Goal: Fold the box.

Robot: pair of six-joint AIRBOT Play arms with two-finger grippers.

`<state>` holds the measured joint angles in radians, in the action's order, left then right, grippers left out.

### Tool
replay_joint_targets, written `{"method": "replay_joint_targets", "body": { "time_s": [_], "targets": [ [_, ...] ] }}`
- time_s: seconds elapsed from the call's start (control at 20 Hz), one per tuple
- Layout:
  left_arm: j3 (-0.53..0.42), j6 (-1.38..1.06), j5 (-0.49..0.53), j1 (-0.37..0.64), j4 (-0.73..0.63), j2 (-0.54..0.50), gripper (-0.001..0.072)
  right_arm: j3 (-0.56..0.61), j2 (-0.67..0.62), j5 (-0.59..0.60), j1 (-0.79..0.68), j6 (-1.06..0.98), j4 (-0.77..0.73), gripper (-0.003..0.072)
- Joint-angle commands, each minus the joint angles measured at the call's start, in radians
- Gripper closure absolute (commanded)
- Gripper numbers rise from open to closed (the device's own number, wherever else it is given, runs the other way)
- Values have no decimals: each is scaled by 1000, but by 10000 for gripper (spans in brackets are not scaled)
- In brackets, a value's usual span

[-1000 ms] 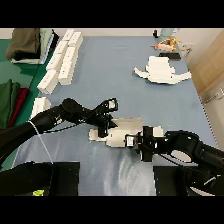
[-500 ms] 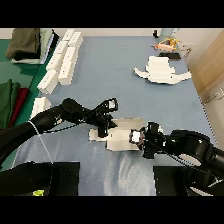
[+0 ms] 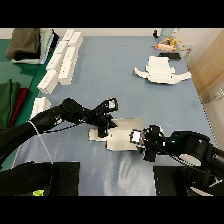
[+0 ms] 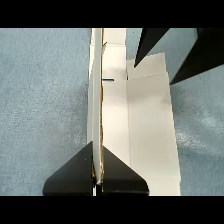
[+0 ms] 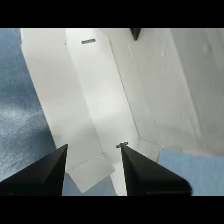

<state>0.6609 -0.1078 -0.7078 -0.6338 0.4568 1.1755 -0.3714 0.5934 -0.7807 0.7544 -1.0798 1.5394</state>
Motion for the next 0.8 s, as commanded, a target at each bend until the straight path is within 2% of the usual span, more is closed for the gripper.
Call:
{"method": "replay_joint_targets", "body": {
  "time_s": [0.0,0.1,0.3,0.55,0.75],
  "targets": [
    [0,0,0,0,0,1,695,7,-1,-107,23,27,-67,160],
    [0,0,0,0,0,1,695,35,-1,-74,53,64,-48,160],
    [0,0,0,0,0,1,695,98,0,103,71,121,25,160],
    [0,0,0,0,0,1,694,127,15,144,69,105,114,161],
    [0,0,0,0,0,1,695,123,22,224,69,-15,275,161]
  ]
}}
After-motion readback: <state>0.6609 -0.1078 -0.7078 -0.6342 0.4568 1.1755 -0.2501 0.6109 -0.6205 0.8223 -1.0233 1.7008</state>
